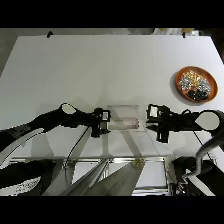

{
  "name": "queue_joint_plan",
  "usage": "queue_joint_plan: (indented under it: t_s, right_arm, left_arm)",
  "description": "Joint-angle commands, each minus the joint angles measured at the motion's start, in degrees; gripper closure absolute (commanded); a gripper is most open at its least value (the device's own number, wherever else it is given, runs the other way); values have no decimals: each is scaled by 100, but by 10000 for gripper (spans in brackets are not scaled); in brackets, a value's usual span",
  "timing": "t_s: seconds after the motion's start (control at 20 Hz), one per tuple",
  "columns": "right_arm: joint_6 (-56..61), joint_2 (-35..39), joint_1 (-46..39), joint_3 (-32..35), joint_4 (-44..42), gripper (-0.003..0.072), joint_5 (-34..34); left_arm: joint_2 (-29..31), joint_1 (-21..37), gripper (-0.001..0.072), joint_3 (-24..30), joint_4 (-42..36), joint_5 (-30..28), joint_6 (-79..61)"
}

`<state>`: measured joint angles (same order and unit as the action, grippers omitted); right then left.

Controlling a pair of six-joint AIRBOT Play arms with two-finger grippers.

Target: Fold the box and place the chain.

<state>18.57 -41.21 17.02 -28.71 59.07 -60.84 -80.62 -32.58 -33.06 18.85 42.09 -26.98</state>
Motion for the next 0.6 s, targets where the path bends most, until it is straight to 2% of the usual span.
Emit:
queue_joint_plan:
  t_s: [0.0,0.05,0.1,0.25,0.35,0.55]
  right_arm:
    - [-531,59,7,44,264,375,-2]
    - [-1023,52,7,83,238,440,127]
    - [-1429,28,7,138,105,463,227]
    - [-2326,-247,7,234,-138,464,334]
    - [-2411,-520,7,234,-155,466,450]
    - [-2765,-1150,7,234,-859,467,955]
  left_arm:
    - [0,-2,384,0,0,13,2]
    - [-2,-2,384,0,0,13,0]
    - [-2,-2,384,0,0,13,0]
    - [-2,-2,384,0,0,15,0]
    - [-2,-2,384,0,0,11,0]
    - [-2,-2,384,0,0,15,0]
